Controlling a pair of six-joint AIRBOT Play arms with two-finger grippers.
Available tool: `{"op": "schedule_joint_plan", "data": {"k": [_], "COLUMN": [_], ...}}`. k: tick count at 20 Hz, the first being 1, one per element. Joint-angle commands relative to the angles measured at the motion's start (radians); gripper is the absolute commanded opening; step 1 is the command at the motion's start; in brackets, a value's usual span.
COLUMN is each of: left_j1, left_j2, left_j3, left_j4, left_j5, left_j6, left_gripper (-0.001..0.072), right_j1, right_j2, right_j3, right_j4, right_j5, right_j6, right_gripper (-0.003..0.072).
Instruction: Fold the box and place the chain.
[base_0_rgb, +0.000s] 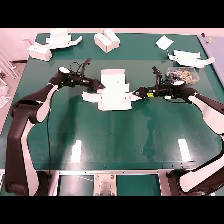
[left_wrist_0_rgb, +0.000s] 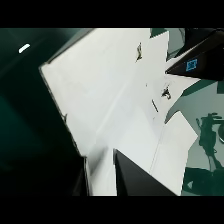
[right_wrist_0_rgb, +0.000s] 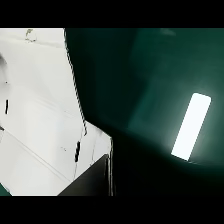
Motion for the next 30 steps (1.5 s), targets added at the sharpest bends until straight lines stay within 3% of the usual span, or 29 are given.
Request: {"op": "schedule_joint_plan", "data": {"k": [1,5,6,12,13,15,16,20,26,30], "left_j1": [-0.011,-0.021,-0.021,-0.016,-0.013,-0.002,0.005,0.037,0.037,0.037], "left_j2": [0.0,0.0,0.0,0.0,0.0,0.0,0.0,-0.001,0.0,0.0], "left_j3": [0.001,0.001,0.001,0.001,0.0,0.0,0.0,-0.016,-0.141,-0.146], "left_j4": [0.0,0.001,0.0,-0.011,-0.024,-0.086,-0.106,-0.113,-0.173,-0.171], "left_j5": [-0.004,0.018,0.018,0.002,-0.016,-0.057,-0.063,-0.096,-0.094,-0.099], "left_j6": [0.023,0.06,0.082,0.387,0.463,0.592,0.625,0.705,0.867,0.938], "left_gripper": [0.0139,0.0088,0.0022,0.002,0.002,0.0019,0.0019,0.0019,0.0019,0.0019], "right_j1": [0.001,0.001,0.001,-0.003,-0.008,-0.035,-0.052,-0.124,-0.137,-0.13], "right_j2": [0.0,0.0,0.0,0.0,0.0,0.002,0.005,0.027,0.029,0.029], "right_j3": [0.001,0.001,0.001,0.003,0.005,0.018,0.026,0.04,0.041,0.041], "right_j4": [0.001,0.0,0.0,0.001,0.002,0.005,0.006,0.072,0.179,0.189], "right_j5": [-0.002,-0.002,-0.002,-0.002,-0.002,0.0,0.003,0.01,0.01,0.01], "right_j6": [0.0,0.0,0.0,0.0,0.0,0.0,0.0,0.0,-0.054,-0.077], "right_gripper": [0.0004,0.0004,0.0004,0.0005,0.0045,0.0363,0.0423,0.0422,0.0419,0.042]}}
